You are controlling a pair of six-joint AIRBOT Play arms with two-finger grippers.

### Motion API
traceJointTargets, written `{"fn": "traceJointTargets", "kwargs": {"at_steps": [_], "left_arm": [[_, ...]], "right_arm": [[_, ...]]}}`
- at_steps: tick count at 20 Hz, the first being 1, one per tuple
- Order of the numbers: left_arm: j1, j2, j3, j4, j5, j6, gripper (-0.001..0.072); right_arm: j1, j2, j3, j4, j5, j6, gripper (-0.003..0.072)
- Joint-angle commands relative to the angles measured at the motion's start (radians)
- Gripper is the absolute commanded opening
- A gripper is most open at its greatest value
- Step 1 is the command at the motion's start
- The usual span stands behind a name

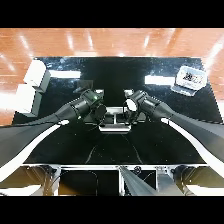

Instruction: Fold the box and place the chain.

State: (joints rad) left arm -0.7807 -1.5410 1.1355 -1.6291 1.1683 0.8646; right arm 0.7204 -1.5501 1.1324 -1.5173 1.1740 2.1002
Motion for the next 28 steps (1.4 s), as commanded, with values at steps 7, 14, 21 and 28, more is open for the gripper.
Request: {"fn": "traceJointTargets", "kwargs": {"at_steps": [7,14,21,28], "left_arm": [[-0.002,0.001,0.001,0.001,0.002,0.003,0.0021],[-0.002,0.001,0.001,-0.004,0.001,0.002,0.0021],[-0.002,0.001,0.001,-0.004,0.002,0.002,0.0021],[-0.002,0.0,0.001,-0.003,-0.009,0.002,0.0022]], "right_arm": [[0.013,0.074,0.0,-0.072,0.064,-0.016,0.0528],[0.116,0.556,-0.247,-0.288,0.241,0.01,0.0527],[-0.166,0.84,-0.366,-0.481,0.179,0.02,0.0527],[-0.82,0.53,-0.17,-0.324,-0.19,-0.288,0.0527]]}}
